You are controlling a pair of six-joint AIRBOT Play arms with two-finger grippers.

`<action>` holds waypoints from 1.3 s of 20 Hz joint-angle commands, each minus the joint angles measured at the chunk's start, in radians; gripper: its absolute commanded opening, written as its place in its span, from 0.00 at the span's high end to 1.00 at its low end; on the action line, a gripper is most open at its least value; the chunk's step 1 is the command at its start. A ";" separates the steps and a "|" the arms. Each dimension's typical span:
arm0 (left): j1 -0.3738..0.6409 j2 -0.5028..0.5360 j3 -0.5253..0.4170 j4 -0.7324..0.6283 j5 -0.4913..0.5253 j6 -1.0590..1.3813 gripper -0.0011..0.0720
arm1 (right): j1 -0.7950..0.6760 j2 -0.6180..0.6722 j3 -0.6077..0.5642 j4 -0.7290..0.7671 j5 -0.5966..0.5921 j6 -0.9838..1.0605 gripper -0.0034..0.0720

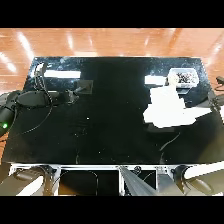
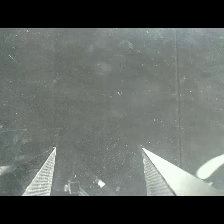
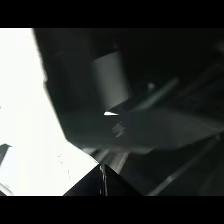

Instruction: Fold the box and place the chain.

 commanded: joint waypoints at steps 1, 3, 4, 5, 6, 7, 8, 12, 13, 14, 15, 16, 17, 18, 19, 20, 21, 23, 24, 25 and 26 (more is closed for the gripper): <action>0.000 -0.001 0.000 0.008 0.000 0.000 0.13 | 0.119 0.082 -0.043 0.129 -0.014 0.014 0.91; 0.001 -0.002 0.000 0.038 -0.035 -0.001 0.13 | 0.203 0.143 -0.084 0.131 0.002 0.042 0.91; 0.000 -0.002 0.000 0.027 -0.066 -0.001 0.13 | 0.245 0.180 -0.107 0.135 -0.002 0.047 0.91; -0.001 -0.002 0.000 0.023 -0.098 -0.001 0.13 | 0.281 0.216 -0.130 0.143 -0.018 0.056 0.91; -0.005 -0.002 0.000 0.023 -0.132 -0.001 0.13 | 0.318 0.259 -0.163 0.157 -0.056 0.073 0.91; -0.005 -0.002 0.000 0.023 -0.157 -0.001 0.13 | 0.350 0.303 -0.202 0.174 -0.104 0.081 0.91; -0.005 -0.002 0.000 0.023 -0.187 -0.001 0.14 | 0.384 0.354 -0.252 0.186 -0.162 0.092 0.91; -0.005 -0.004 0.000 -0.010 -0.201 -0.002 0.14 | 0.555 0.556 -0.497 0.197 -0.440 0.159 0.91; -0.005 -0.009 0.000 -0.028 -0.172 -0.002 0.14 | 0.609 0.599 -0.561 0.197 -0.518 0.188 0.91; -0.006 -0.019 0.000 -0.033 -0.133 -0.002 0.14 | 0.671 0.636 -0.628 0.197 -0.602 0.225 0.91; -0.008 -0.032 0.000 -0.033 -0.097 -0.002 0.14 | 0.733 0.658 -0.684 0.196 -0.676 0.258 0.91; -0.009 -0.048 0.000 -0.037 -0.059 -0.002 0.14 | 0.803 0.668 -0.734 0.197 -0.755 0.294 0.91; -0.009 -0.067 0.000 -0.047 -0.023 -0.002 0.14 | 0.875 0.668 -0.774 0.193 -0.847 0.307 0.91; -0.009 -0.085 0.000 -0.052 0.002 -0.001 0.14 | 0.941 0.668 -0.802 0.187 -0.944 0.299 0.91; -0.010 -0.103 0.000 -0.060 0.023 -0.001 0.14 | 0.998 0.668 -0.820 0.179 -1.033 0.288 0.91; -0.011 -0.124 0.000 -0.074 0.039 0.008 0.14 | 1.047 0.668 -0.826 0.151 -1.100 0.278 0.91; -0.011 -0.145 0.000 -0.085 0.049 0.009 0.14 | 1.077 0.668 -0.826 0.128 -1.144 0.278 0.91; -0.010 -0.178 0.000 -0.153 0.058 0.079 0.14 | 1.093 0.668 -0.826 0.116 -1.196 0.261 0.91; -0.010 -0.191 0.003 -0.198 0.065 0.127 0.14 | 1.093 0.668 -0.826 0.108 -1.205 0.220 0.91; -0.009 -0.209 0.012 -0.244 0.086 0.177 0.14 | 1.093 0.668 -0.826 0.098 -1.206 0.184 0.91; -0.007 -0.229 0.022 -0.277 0.113 0.220 0.14 | 1.092 0.668 -0.826 0.096 -1.200 0.174 0.91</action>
